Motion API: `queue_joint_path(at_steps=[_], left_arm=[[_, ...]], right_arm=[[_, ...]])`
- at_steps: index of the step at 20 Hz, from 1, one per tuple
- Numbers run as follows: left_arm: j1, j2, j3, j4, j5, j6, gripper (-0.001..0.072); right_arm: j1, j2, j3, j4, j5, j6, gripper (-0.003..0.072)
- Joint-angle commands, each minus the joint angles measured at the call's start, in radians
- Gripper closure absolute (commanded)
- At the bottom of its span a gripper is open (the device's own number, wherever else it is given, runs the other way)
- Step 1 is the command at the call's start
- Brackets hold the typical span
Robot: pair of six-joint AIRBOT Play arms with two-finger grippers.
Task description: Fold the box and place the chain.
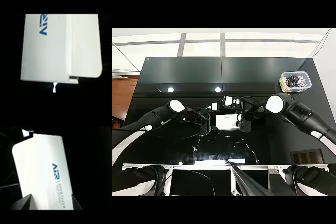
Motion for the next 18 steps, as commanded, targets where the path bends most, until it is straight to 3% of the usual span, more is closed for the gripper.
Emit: queue_joint_path(at_steps=[1,13,14,18], left_arm=[[0.001,-0.010,0.003,0.008,-0.009,0.002,0.0364],[0.001,-0.010,0.003,0.008,-0.008,0.002,0.0364],[0.001,-0.010,0.003,0.008,-0.008,0.002,0.0364],[0.001,-0.010,0.003,0.008,-0.009,0.002,0.0364]], right_arm=[[0.001,-0.001,0.000,-0.019,-0.024,-0.027,0.0077],[0.015,-0.034,0.001,-0.061,-0.063,-0.020,0.0080],[0.015,-0.034,0.001,-0.061,-0.062,-0.006,0.0192],[0.014,-0.031,0.019,-0.062,-0.053,0.012,0.0190]])
